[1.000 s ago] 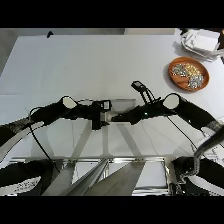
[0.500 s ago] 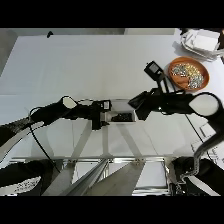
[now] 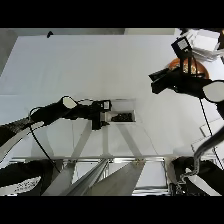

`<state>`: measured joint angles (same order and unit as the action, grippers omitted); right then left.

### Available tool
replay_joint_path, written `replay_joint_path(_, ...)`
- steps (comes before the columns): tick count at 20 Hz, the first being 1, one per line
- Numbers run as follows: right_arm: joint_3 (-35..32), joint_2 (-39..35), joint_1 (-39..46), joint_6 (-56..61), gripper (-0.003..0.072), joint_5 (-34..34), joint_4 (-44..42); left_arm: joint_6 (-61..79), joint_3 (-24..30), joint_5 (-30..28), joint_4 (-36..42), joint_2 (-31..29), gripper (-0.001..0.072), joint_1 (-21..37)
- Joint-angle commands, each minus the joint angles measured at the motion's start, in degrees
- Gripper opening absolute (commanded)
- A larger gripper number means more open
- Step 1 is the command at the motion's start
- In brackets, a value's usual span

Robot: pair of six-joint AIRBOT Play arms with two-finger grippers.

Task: Fold the box and place the chain.

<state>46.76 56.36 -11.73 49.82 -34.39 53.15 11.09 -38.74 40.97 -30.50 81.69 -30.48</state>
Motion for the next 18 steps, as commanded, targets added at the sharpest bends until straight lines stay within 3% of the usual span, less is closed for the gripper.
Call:
replay_joint_path(1,0.1,10.4,1.9,-13.6,0.0007,-3.7,-14.2,0.0,0.0,0.0,0.0,0.0,0.0132,0.0)
replay_joint_path(5,0.1,22.4,1.9,-27.6,0.0007,-16.7,-31.6,0.0,0.0,0.0,0.0,0.0,0.0132,0.0)
replay_joint_path(8,0.1,23.8,1.9,-37.2,0.0008,-29.1,-39.6,0.0,0.0,0.0,0.0,0.0,0.0132,0.0)
replay_joint_path(12,0.1,23.8,1.7,-39.7,0.0008,-38.2,-33.0,0.0,0.0,0.0,0.0,0.0,0.0132,0.0)
replay_joint_path(15,0.1,23.3,0.1,-39.8,0.0025,-39.3,-31.6,0.0,0.0,0.0,0.0,0.0,0.0132,0.0)
replay_joint_path(17,0.1,21.9,-1.4,-40.1,0.0171,-38.9,-28.1,0.0,0.0,0.0,0.0,0.0,0.0132,0.0)
replay_joint_path(18,0.1,21.0,-2.2,-40.3,0.0201,-38.3,-25.9,0.0,0.0,0.0,0.0,0.0,0.0132,0.0)
